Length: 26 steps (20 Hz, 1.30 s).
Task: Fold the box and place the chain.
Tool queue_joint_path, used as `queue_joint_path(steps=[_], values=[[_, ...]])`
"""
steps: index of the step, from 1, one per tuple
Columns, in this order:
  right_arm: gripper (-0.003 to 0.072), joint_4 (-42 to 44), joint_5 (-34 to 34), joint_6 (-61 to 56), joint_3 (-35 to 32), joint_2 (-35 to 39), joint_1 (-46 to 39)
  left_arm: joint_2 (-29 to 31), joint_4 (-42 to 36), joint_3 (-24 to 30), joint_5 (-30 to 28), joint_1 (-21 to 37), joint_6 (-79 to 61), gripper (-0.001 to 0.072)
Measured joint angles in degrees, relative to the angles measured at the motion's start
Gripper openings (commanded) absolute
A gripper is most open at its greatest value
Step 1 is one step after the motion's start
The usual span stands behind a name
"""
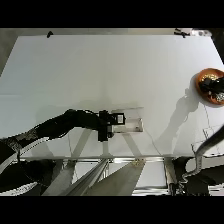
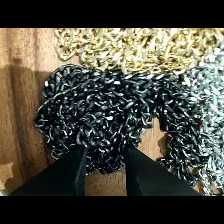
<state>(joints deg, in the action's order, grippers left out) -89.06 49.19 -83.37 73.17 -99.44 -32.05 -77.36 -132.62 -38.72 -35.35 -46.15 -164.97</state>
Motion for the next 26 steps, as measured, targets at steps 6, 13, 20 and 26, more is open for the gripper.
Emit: queue_joint_path(steps=[6,13,20,26], values=[[0.0008,-0.98,5.22,1.31,-0.26,2.86,-0.04,0.0,0.0,0.0,0.02,0.0,0.02,0.0013],[0.0007,-0.44,5.73,1.44,-0.11,13.44,-0.07,0.0,0.0,0.0,0.02,0.0,0.02,0.0013],[0.0008,2.29,8.85,3.56,-0.09,25.81,-0.07,0.0,0.0,0.0,0.04,0.0,0.02,0.0013],[0.001,11.08,16.87,7.19,-0.09,33.33,-0.07,0.0,0.0,0.0,0.04,0.0,0.02,0.0013]])
